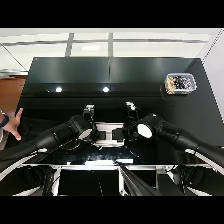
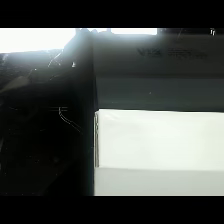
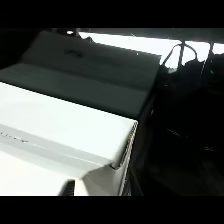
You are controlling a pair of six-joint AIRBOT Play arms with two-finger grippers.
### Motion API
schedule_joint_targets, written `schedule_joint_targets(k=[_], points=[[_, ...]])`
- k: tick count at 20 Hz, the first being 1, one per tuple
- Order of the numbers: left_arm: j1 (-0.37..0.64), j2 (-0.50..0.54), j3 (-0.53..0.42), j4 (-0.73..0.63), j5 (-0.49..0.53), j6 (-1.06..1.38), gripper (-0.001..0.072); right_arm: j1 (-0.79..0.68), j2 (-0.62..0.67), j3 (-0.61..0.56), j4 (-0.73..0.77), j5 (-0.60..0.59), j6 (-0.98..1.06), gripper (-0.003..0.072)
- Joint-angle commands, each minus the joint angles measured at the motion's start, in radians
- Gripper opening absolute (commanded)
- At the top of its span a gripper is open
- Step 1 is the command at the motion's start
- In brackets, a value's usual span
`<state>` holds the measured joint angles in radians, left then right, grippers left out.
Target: Fold the box and place the chain.
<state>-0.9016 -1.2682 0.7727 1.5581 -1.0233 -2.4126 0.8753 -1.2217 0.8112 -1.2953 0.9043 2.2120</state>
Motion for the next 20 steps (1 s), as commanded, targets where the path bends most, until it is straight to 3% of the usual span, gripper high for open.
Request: schedule_joint_targets(k=[1, 4, 20], points=[[0.0, 0.0, 0.0, 0.0, 0.001, 0.0, 0.003, 0.014, -0.024, 0.025, -0.045, 0.024, 0.066, 0.0368], [0.0, 0.0, 0.0, 0.0, 0.001, 0.0, 0.0029, 0.014, -0.024, 0.026, -0.079, 0.05, 0.087, 0.034], [0.0, 0.0, 0.0, 0.0, 0.001, 0.0, 0.003, 0.07, -0.086, 0.068, -0.169, 0.086, 0.165, 0.0338]])
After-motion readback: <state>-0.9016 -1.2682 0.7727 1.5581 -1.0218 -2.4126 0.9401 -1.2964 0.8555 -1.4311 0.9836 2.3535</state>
